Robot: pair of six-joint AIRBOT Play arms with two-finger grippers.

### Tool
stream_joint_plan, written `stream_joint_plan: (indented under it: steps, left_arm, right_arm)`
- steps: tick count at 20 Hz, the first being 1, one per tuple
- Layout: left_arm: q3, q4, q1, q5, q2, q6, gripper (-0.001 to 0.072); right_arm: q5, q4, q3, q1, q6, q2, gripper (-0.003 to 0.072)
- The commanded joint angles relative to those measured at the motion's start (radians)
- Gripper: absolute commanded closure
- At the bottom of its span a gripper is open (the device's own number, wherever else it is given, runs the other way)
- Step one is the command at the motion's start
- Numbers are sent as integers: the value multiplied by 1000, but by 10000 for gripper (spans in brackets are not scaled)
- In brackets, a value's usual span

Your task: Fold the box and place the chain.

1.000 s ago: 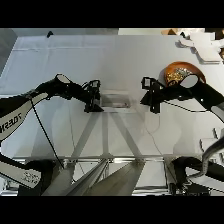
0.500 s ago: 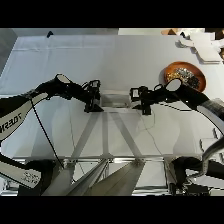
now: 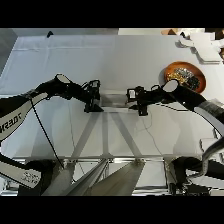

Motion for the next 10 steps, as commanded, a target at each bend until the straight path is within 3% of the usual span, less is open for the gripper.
stream_joint_plan:
  steps: [1,3,5,8,10]
  left_arm:
    - [0,0,0,1,0,0,452]
    - [0,0,0,1,0,0,452]
    - [0,0,0,1,0,0,452]
    - [0,0,0,1,0,0,452]
    - [0,0,0,1,0,0,452]
  right_arm:
    - [2,16,0,2,0,-1,476]
    - [5,16,0,2,0,-1,582]
    - [5,17,0,2,1,-1,570]
    - [5,17,0,2,43,-1,337]
    - [4,17,0,2,87,-1,338]
